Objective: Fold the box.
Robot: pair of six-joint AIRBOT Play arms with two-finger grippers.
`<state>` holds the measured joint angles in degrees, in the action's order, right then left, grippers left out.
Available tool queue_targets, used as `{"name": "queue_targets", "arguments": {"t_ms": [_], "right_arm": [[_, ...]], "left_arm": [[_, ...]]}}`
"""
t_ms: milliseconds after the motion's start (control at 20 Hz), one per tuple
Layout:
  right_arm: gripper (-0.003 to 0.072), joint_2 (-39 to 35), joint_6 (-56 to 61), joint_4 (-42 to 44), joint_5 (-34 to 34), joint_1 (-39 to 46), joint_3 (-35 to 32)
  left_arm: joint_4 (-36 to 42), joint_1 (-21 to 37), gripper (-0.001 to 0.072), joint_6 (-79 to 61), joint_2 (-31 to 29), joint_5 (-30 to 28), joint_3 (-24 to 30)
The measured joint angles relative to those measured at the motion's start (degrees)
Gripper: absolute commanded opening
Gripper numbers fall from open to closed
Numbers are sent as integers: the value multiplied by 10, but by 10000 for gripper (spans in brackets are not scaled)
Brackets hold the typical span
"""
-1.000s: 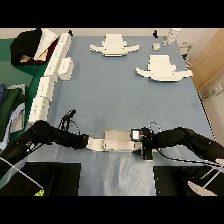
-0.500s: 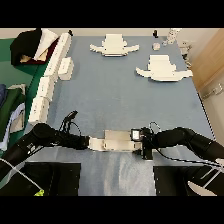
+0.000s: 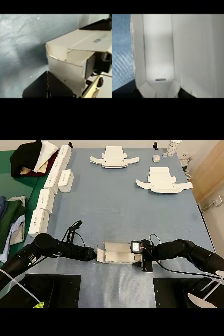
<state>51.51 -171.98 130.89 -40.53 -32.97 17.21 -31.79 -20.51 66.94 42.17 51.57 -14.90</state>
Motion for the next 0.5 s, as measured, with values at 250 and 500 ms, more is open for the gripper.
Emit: {"name": "queue_targets", "arguments": {"t_ms": [250,500], "right_arm": [[512,0,0,0,0,0,0],[512,0,0,0,0,0,0]], "left_arm": [[10,-12,405,2,0,0,-25],[37,-16,406,1,0,-8,-32]]}}
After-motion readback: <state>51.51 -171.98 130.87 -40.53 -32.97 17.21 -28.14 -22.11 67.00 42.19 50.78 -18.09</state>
